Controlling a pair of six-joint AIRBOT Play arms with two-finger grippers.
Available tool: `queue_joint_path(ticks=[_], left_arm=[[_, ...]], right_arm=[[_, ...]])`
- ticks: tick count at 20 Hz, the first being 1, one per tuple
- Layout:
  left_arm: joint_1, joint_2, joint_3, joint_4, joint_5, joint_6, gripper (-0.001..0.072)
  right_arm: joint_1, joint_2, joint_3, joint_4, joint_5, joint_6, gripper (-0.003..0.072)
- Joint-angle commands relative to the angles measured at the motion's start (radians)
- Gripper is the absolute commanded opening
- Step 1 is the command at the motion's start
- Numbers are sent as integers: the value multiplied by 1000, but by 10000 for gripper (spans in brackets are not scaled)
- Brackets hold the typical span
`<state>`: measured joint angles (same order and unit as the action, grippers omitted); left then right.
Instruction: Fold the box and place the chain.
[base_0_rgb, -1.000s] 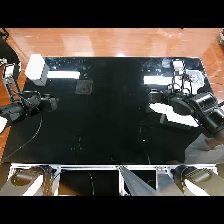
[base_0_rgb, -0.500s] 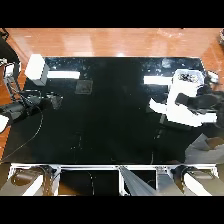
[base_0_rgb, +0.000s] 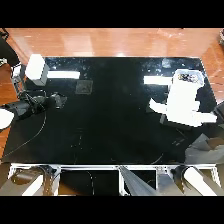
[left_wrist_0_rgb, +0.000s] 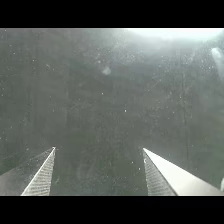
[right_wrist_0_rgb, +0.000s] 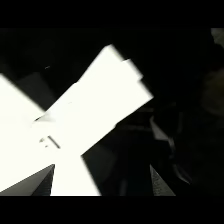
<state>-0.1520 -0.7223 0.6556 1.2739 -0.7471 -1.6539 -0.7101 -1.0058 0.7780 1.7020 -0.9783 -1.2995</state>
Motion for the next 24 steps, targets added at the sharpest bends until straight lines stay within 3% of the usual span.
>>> queue_joint_path(ticks=[1,5,8,14,21,24], left_arm=[[0,-8,1,-3,14,0,640],[0,-8,1,-3,16,0,640],[0,-8,1,-3,15,0,640],[0,-8,1,-5,14,0,640],[0,-8,1,-4,15,0,640],[0,-8,1,-5,14,0,640]], right_arm=[[-210,-29,1,175,-11,-258,692],[-283,-109,1,203,25,-423,693],[-313,-220,6,453,14,-719,693],[-318,-451,147,613,-161,-969,693],[-317,-564,207,667,-260,-1092,693],[-323,-580,208,654,-185,-1080,693]])
